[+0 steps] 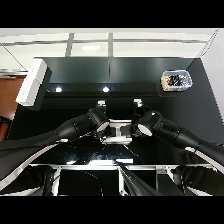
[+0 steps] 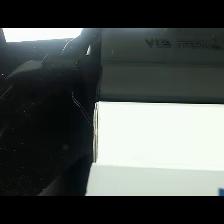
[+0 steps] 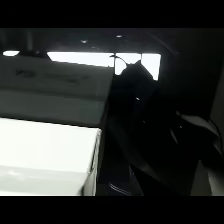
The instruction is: Fold the box and place the chain.
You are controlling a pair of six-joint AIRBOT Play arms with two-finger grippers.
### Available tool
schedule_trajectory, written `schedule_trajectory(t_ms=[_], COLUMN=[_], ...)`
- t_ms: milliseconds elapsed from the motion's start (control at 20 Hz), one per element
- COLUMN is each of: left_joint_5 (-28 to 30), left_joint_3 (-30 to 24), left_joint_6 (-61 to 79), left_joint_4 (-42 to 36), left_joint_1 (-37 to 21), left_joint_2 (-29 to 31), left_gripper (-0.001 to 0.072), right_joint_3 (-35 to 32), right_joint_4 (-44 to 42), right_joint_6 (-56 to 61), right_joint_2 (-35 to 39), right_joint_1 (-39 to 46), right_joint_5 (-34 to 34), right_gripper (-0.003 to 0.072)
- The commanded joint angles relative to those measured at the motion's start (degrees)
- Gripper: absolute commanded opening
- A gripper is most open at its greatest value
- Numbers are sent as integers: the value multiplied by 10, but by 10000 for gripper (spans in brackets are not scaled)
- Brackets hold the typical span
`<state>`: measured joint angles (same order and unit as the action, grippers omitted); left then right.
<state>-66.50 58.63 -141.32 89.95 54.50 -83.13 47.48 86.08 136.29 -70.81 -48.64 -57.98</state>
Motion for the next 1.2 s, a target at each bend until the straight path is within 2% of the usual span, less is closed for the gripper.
schedule_trajectory(t_ms=[0, 200, 300, 400, 500, 550, 650, 850, 900, 950, 1150], left_joint_5=[0, 0, 0, 0, 0, 0, 0, 0, 0, 0, 0], left_joint_3=[0, 0, 0, 0, 0, 0, 0, 0, 0, 0, 0], left_joint_6=[0, 0, 0, 0, 0, 0, 0, 0, 0, 0, 0], left_joint_4=[0, 0, 0, 0, 0, 0, 0, 0, 1, 0, 0], left_joint_1=[0, 0, 0, 0, 0, 0, 0, 0, 0, 0, 0], left_joint_2=[0, 0, 0, 0, 0, 0, 0, 0, 0, 0, 0], left_gripper=[28, 28, 28, 28, 28, 28, 28, 28, 28, 28, 28], right_joint_3=[4, 4, 5, 5, 5, 5, 5, 5, 5, 5, 5], right_joint_4=[9, -25, -26, -27, -28, -30, -31, -31, -35, -38, -40], right_joint_6=[55, 56, 55, 56, 56, 55, 55, 49, 42, 40, 40], right_joint_2=[-11, -34, -40, -43, -47, -49, -49, -49, -49, -49, -49], right_joint_1=[-14, -14, -14, -14, -14, -14, -14, -14, -14, -14, -13], right_joint_5=[-14, -13, -13, -10, -4, -2, 11, 7, 5, 5, 11], right_gripper=[364, 354, 279, 244, 242, 118, 18, 20, 71, 169, 169])
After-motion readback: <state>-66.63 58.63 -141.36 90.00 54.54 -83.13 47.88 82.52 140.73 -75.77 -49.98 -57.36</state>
